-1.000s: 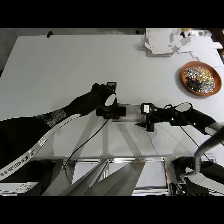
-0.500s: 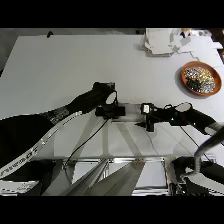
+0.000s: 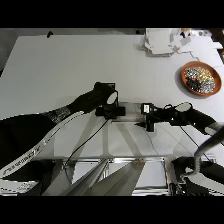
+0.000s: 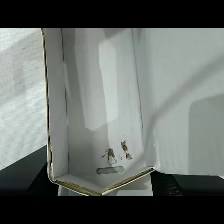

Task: Fold the box and place the chain.

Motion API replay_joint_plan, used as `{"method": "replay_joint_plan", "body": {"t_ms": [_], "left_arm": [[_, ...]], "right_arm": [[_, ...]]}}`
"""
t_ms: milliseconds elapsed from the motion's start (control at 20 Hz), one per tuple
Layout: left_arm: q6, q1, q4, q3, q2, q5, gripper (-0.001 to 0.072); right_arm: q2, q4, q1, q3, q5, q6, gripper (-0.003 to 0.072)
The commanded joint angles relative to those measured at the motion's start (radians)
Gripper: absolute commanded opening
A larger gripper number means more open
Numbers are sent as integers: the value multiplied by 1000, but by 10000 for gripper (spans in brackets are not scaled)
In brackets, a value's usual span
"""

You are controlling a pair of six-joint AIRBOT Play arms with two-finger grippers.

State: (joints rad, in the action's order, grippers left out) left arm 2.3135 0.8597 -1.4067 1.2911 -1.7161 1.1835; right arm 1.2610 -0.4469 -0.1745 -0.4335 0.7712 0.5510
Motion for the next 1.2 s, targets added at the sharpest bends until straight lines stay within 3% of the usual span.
{"method": "replay_joint_plan", "body": {"t_ms": [0, 50, 200, 250, 300, 550, 650, 750, 1150], "left_arm": [[-2, 2, -1, -2, -7, -10, 56], [-2, 2, -1, -2, -7, -14, 92], [-6, 2, -2, -2, -7, -22, 89], [-6, 2, -2, -2, -7, -21, 76], [-6, 2, -2, -2, -7, -20, 5], [-5, 2, 0, -2, -7, -20, 3], [-6, 2, 0, -1, -3, -20, 66], [-13, -1, 0, -2, 12, -21, 221], [-70, -30, 0, -2, 102, 15, 228]], "right_arm": [[0, -1, 0, 0, -1, 0, 437], [0, -1, 0, 0, -1, 0, 437], [0, 0, 0, 0, 0, 0, 437], [0, -1, 0, 0, -1, 0, 437], [0, -1, 0, 0, -1, 0, 437], [0, -1, 0, 0, -1, 0, 437], [0, -1, 0, 0, -1, 0, 437], [0, -1, 0, 0, -1, 0, 437], [0, -1, 0, 0, -1, 0, 437]]}}
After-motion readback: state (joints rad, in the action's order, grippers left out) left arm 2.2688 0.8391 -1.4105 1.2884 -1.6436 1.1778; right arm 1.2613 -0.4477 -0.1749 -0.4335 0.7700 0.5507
